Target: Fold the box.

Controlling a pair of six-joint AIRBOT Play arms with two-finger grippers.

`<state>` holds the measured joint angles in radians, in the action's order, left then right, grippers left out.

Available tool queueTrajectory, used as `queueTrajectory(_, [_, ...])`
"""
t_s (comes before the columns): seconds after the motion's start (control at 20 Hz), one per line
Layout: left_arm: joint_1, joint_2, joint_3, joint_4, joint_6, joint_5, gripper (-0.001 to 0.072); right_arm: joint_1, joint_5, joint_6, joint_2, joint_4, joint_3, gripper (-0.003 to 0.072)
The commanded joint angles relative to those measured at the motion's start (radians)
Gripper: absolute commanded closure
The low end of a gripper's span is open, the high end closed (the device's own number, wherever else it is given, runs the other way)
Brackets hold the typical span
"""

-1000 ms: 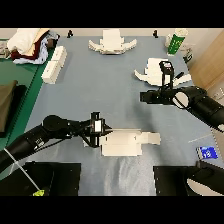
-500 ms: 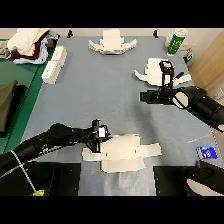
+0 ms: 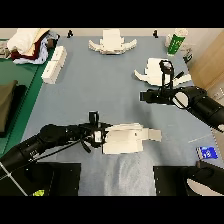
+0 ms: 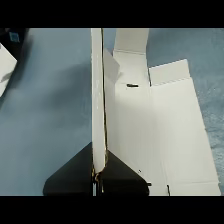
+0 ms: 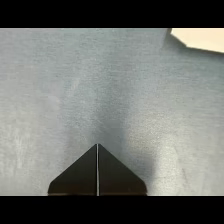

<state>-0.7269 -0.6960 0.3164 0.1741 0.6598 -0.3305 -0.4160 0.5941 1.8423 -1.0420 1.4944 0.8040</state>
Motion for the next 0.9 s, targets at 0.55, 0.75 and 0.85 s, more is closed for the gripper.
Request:
queueTrajectory(0.55, [-0.234,-0.052,-0.127,0.001,-0.203,0.246,0.0696,-0.004,-0.029,0.000,0.000,-0.004,0.001,0.0684])
queueTrajectory(0.75, [-0.121,-0.036,-0.038,0.002,-0.269,0.166,0.0696,-0.004,-0.026,0.000,0.000,-0.008,0.001,0.0684])
queueTrajectory(0.85, [-0.019,-0.037,0.012,0.003,-0.272,0.005,0.0696,-0.004,-0.027,0.000,0.000,-0.011,0.001,0.0684])
